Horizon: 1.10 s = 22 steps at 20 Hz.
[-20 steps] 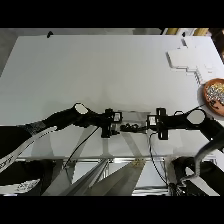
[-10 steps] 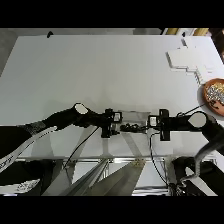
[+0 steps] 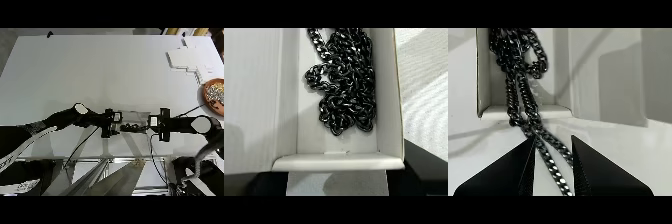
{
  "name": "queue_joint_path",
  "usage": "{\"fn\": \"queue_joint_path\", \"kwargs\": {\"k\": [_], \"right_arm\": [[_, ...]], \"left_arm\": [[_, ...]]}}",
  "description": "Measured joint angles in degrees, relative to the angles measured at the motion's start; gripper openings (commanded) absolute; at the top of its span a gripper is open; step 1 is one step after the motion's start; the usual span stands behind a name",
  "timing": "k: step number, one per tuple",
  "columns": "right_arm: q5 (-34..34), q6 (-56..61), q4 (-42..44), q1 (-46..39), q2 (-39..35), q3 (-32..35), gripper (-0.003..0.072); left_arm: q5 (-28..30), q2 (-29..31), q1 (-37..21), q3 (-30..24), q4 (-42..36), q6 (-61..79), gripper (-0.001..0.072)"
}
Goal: Fold the box and place the chain.
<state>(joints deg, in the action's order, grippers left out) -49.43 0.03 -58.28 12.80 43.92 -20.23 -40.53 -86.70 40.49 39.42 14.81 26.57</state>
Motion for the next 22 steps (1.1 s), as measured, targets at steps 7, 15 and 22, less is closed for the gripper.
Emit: {"fn": "queue_joint_path", "kwargs": {"k": [7, 15, 22], "right_arm": [[4.33, -4.11, -1.27, 1.36, 8.09, 0.0, 0.0227], [5.99, -9.46, 0.7, 1.42, 11.26, 0.0, 0.0218], [6.8, -12.22, 4.17, 1.42, 12.09, 0.0, 0.0017]], "left_arm": [[0.0, 0.0, 0.0, 0.0, 0.0, 0.0, 0.0253], [0.0, 0.0, 0.0, 0.0, 0.0, 0.0, 0.0253], [0.0, 0.0, 0.0, 0.0, 0.0, 0.02, 0.0253]]}}
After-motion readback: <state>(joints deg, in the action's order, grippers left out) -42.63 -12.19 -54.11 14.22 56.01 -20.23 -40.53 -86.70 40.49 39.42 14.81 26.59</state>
